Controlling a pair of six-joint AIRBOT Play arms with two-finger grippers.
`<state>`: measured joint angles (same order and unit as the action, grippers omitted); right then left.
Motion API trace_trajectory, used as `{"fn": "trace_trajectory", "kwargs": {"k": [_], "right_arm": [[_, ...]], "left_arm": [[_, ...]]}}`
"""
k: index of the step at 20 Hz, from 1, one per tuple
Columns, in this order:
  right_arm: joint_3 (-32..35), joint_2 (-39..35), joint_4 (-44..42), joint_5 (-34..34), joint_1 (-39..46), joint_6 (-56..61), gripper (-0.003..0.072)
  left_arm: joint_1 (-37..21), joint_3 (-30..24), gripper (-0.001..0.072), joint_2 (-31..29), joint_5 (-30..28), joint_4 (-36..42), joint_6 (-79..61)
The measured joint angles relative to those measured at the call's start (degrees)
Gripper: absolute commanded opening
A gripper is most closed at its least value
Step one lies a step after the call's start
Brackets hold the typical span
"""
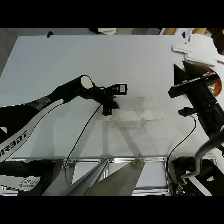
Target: Fold the box and place the chain.
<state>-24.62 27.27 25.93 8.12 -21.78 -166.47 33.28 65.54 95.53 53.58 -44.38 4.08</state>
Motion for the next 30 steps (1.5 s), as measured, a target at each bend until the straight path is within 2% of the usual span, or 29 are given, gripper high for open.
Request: {"fn": "trace_trajectory", "kwargs": {"k": [3,8,14,24,30], "right_arm": [[0.0,0.2,6.75,-5.73,0.0,-2.95,0.0012],[0.0,1.84,17.88,-24.24,1.77,-4.81,0.0012],[0.0,3.17,23.45,-33.38,6.36,-5.4,0.0012],[0.0,3.3,17.14,-27.96,8.09,-5.46,0.0015],[-0.02,3.28,14.12,-18.38,8.13,-1.77,0.0015]], "left_arm": [[0.0,0.0,0.001,0.0,0.0,0.0,0.02],[0.0,0.0,0.001,0.0,0.0,0.0,0.02],[0.0,0.0,0.001,0.0,0.0,0.0,0.02],[0.0,0.0,0.001,0.0,0.0,0.0,0.02],[0.0,0.0,0.001,0.0,0.02,0.0,0.0]]}}
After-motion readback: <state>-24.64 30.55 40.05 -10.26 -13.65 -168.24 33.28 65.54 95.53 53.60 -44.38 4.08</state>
